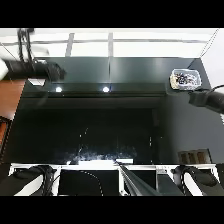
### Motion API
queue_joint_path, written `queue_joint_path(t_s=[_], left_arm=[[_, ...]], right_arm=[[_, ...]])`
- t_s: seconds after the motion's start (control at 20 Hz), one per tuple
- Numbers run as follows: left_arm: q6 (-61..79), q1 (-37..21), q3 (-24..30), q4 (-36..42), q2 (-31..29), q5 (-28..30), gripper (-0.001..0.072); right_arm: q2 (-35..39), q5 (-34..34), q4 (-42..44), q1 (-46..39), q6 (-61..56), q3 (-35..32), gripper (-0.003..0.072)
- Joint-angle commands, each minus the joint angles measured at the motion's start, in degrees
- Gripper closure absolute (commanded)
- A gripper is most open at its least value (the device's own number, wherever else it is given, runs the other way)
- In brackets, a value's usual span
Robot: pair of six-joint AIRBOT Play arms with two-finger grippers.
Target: Fold the box and place the chain.
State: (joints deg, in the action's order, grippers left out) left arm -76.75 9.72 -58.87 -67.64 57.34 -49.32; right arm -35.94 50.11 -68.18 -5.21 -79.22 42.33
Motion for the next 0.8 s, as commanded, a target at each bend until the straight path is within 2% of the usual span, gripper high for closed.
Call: queue_joint_path(t_s=[0.0, 0.1, 0.75], left_arm=[[-3.5, 4.7, 23.9, 0.2, -12.9, 18.7, 0.0682], [-3.4, 4.3, 26.1, 0.2, -13.0, 17.4, 0.0681], [-3.5, 4.3, 26.1, 0.7, -12.7, 16.3, 0.0680]], right_arm=[[0.7, -16.2, -4.6, 3.7, -2.2, -10.6, 0.0676], [0.4, -16.9, -7.2, 3.7, -2.2, -11.1, 0.0670], [0.4, -15.4, -8.2, 3.7, -2.2, -11.1, 0.0668]])
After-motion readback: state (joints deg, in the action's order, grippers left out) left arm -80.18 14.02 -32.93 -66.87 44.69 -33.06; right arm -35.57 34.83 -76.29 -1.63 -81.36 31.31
